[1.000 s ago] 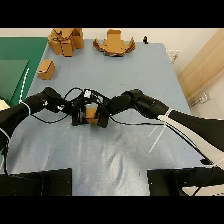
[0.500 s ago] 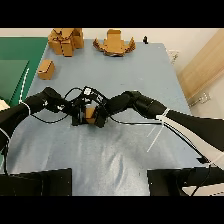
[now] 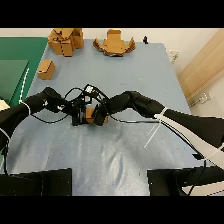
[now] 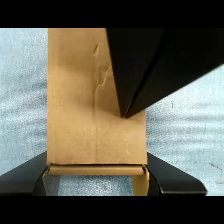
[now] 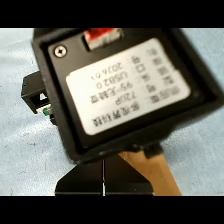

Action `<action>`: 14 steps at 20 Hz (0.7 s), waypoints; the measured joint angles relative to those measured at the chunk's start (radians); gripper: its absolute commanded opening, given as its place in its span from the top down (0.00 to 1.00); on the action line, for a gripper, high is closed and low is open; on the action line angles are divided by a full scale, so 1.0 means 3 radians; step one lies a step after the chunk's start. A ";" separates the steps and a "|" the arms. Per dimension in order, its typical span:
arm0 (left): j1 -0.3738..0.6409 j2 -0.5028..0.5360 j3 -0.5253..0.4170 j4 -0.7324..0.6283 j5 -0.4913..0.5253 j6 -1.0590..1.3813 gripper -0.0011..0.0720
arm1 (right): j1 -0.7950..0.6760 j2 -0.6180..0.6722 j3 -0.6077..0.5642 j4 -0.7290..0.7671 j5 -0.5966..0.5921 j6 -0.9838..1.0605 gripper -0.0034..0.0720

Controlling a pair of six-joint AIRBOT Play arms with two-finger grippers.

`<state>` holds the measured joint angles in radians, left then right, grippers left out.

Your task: Fold the box.

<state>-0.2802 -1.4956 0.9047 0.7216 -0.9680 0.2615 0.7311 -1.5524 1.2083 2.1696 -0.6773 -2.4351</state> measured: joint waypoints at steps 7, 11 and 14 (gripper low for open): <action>0.0000 0.0000 0.0000 0.0000 0.0003 0.0000 0.50 | -0.0003 -0.0017 -0.0001 -0.0011 -0.0032 0.0001 0.95; 0.0000 0.0000 0.0000 0.0000 0.0001 -0.0001 0.50 | 0.0000 0.0089 0.0000 -0.0027 -0.0009 -0.0003 0.95; 0.0000 0.0000 0.0000 0.0000 0.0000 -0.0003 0.50 | -0.0006 0.0120 -0.0001 -0.0046 0.0013 -0.0015 0.95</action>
